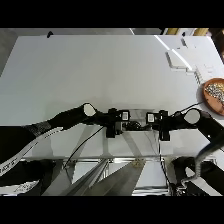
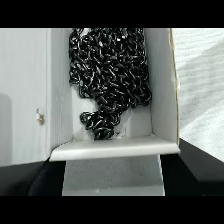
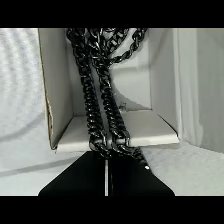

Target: Fold the box and place the chain.

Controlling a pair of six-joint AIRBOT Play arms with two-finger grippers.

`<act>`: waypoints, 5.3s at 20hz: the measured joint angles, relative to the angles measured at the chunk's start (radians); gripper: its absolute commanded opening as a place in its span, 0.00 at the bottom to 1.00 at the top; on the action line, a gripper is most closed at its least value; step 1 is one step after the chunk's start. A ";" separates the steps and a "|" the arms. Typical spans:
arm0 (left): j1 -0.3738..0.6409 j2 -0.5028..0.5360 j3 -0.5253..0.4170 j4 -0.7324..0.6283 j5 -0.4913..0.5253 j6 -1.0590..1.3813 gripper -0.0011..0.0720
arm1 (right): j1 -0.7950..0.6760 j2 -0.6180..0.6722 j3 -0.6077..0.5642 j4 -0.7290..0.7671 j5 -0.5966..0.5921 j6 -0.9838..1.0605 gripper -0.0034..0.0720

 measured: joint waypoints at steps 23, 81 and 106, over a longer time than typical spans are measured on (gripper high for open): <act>0.000 0.000 0.000 0.000 0.000 0.000 0.19 | 0.000 0.025 0.000 -0.032 -0.037 -0.097 0.25; 0.000 0.000 0.000 0.000 0.000 0.000 0.19 | 0.160 0.252 0.183 0.079 0.066 0.099 0.25; 0.000 0.000 0.000 0.000 0.000 0.000 0.19 | 0.005 -0.002 0.063 -0.069 0.088 -0.037 0.06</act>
